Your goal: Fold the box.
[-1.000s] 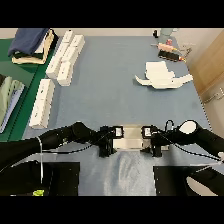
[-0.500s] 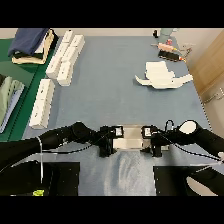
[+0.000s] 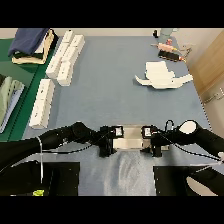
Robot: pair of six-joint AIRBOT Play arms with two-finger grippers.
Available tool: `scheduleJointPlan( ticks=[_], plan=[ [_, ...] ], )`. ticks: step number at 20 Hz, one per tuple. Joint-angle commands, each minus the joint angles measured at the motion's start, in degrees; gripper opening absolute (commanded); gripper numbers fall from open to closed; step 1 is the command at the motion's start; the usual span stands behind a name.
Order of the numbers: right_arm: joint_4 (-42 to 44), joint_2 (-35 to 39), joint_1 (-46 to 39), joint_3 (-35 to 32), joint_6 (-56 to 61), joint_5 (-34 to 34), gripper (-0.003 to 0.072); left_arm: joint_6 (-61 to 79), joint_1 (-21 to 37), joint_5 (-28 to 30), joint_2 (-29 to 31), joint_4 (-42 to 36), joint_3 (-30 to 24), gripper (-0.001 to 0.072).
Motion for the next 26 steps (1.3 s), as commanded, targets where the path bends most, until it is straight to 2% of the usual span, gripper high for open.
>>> scheduleJointPlan(
  ticks=[1, 7, 8, 9, 10, 20, 26],
  plan=[
    [0.00, 0.02, 0.02, 0.02, 0.02, 0.02, 0.0452, 0.00, 0.00, 0.00, -0.02, 0.02, 0.04, 0.0651],
    [-0.02, 0.02, 0.02, 0.02, 0.00, -0.15, 0.0453, 0.00, 0.00, 0.00, -0.04, 0.02, 0.04, 0.0651],
    [0.00, 0.04, 0.02, 0.04, 0.02, -0.20, 0.0496, 0.00, 0.00, 0.00, -0.04, 0.02, 0.04, 0.0652],
    [0.09, 0.09, 0.02, 0.04, 0.02, -0.63, 0.0691, 0.00, 0.00, 0.00, -0.04, 0.02, 0.04, 0.0651],
    [0.63, 0.09, 0.02, 0.07, 0.04, -1.07, 0.0720, 0.00, 0.00, 0.00, -0.04, 0.02, 0.04, 0.0651],
    [-0.17, 1.55, -0.17, 1.53, 0.48, 0.52, 0.0720, 0.00, 0.00, 0.00, -0.02, 0.02, 0.04, 0.0652],
    [-9.99, 10.62, -0.44, 1.53, 16.13, 5.49, 0.0720, 0.00, 0.00, 0.00, -0.04, 0.02, 0.04, 0.0651]
  ],
)
